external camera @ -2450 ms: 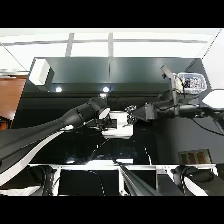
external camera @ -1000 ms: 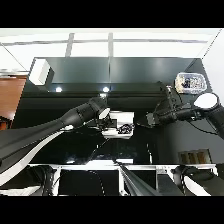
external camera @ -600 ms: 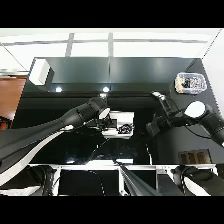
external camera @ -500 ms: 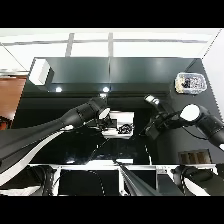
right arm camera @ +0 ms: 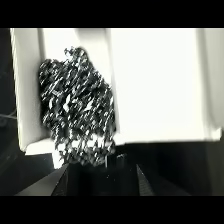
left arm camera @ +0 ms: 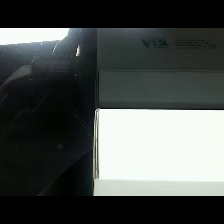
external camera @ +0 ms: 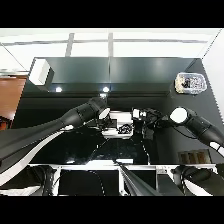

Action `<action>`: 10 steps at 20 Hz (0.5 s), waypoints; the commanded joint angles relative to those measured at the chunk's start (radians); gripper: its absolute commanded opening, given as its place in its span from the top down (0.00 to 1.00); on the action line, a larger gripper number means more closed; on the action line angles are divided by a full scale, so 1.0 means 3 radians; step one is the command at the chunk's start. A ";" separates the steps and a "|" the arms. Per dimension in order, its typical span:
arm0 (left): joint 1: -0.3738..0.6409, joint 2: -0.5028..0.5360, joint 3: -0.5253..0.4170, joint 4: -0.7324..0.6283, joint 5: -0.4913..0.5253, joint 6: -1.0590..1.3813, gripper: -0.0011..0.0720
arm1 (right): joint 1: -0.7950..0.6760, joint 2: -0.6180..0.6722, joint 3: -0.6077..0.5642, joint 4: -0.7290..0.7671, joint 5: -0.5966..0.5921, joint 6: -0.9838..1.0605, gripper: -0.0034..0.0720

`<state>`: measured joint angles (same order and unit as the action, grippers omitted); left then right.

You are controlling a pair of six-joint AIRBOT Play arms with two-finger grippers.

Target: Fold the box and place the chain.

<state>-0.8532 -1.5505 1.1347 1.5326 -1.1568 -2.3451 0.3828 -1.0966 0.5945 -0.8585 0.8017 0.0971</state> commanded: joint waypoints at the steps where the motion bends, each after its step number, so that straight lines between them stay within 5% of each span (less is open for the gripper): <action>1: 0.0004 -0.0003 -0.0001 0.0000 0.0001 0.0000 0.94 | 0.0014 -0.0080 -0.0001 0.0169 -0.0071 -0.0252 0.31; 3: 0.0004 -0.0003 -0.0001 0.0000 0.0001 0.0000 0.94 | 0.0017 -0.0117 -0.0001 0.0234 -0.0100 -0.0264 0.32; 6: 0.0004 -0.0003 -0.0001 0.0000 0.0000 0.0000 0.94 | 0.0014 -0.0125 -0.0001 0.0210 -0.0145 -0.0231 0.94; 10: 0.0004 -0.0003 -0.0001 0.0000 0.0001 0.0000 0.94 | 0.0013 -0.0028 0.0020 -0.0116 -0.0116 0.0655 0.94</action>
<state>-0.8528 -1.5505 1.1347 1.5326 -1.1568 -2.3451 0.3866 -1.1213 0.5968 -0.8364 0.7643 0.1230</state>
